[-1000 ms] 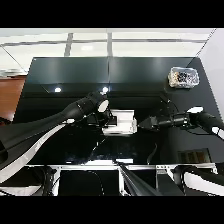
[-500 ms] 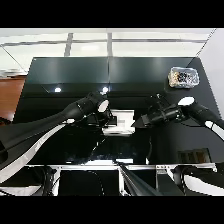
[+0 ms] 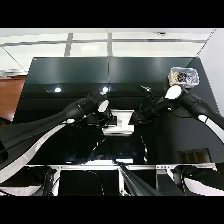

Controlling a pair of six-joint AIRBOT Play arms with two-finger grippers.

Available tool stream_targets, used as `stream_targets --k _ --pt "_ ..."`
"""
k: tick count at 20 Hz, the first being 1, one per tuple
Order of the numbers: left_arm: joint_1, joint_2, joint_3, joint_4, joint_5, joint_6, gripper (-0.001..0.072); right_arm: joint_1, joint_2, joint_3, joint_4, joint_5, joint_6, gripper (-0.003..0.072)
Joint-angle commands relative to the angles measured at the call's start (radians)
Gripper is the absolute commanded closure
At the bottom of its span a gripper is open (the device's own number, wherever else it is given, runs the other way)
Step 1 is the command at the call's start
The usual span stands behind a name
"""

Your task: Fold the box and place the chain.

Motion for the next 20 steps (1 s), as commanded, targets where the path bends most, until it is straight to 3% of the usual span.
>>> stream_targets --k 1,10,18,19,20 --pt "0.001 0.000 0.000 0.000 0.000 0.000 0.0679 0.085 0.000 0.045 -0.167 -0.058 0.212 0.0325" --pt "0.001 0.000 0.000 0.000 0.001 0.000 0.0679 0.317 -0.008 0.050 -0.565 -0.134 0.721 0.0325" --pt "0.001 0.000 0.000 0.000 0.001 0.000 0.0679 0.391 -0.095 0.105 -0.661 -0.087 0.930 0.0326" --pt "0.001 0.000 0.000 0.000 0.001 0.000 0.0679 0.391 -0.095 0.105 -0.660 -0.097 0.936 0.0420" --pt "0.001 0.000 0.000 0.000 0.001 0.000 0.0678 0.391 -0.095 0.105 -0.657 -0.095 0.937 0.0449"
